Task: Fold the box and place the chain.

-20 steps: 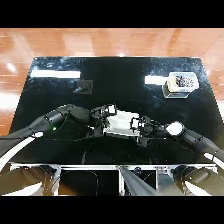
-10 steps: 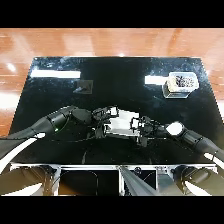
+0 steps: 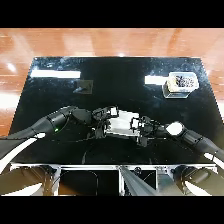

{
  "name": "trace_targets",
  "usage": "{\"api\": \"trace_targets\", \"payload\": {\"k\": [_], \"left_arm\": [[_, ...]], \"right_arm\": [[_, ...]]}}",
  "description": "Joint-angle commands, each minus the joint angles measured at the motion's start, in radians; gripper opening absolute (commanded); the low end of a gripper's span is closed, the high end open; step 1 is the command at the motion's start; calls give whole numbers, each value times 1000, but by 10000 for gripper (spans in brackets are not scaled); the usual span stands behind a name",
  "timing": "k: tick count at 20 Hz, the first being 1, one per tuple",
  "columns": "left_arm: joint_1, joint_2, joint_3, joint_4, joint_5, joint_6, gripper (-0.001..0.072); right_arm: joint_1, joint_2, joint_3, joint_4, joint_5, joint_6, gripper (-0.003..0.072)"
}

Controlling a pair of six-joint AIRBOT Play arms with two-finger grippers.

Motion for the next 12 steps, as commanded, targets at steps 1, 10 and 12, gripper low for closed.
{"api": "trace_targets", "payload": {"k": [1, 10, 12], "left_arm": [[0, 0, 1, 0, -4, 0, 269], [1, 3, 4, 2, -21, -8, 20], [2, 22, 4, 5, -28, -32, 20]], "right_arm": [[1, -1, 0, 0, 1, 0, 620], [1, -1, 0, 0, 0, 0, 620], [1, -1, 0, 0, 0, 0, 619]]}}
